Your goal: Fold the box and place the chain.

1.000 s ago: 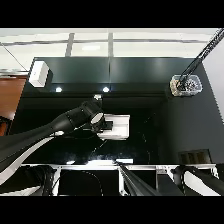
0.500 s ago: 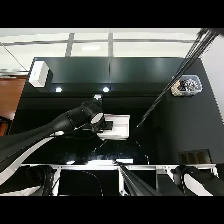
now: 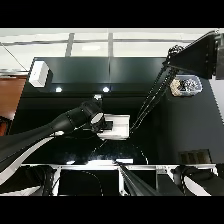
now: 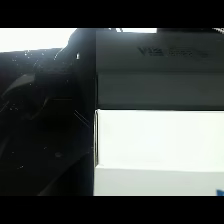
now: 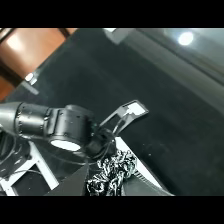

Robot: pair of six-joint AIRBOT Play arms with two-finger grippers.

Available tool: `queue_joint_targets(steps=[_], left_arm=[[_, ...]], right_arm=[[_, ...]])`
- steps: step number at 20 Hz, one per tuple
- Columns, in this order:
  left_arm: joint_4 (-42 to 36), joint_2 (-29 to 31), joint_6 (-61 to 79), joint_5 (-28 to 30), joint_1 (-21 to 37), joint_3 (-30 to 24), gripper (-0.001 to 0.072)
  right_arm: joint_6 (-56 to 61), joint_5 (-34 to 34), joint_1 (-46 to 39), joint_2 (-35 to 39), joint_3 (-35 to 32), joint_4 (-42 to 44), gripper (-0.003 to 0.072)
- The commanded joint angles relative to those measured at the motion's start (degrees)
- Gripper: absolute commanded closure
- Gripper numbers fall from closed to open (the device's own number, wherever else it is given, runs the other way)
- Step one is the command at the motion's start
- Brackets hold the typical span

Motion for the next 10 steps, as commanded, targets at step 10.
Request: queue_joint_targets(steps=[10], left_arm=[[0.02, -0.02, 0.02, 0.04, 0.04, 0.02, 0.0683]], right_arm=[[-1.53, -3.04, 2.4, -1.11, -1.68, 12.7, 0.068]])
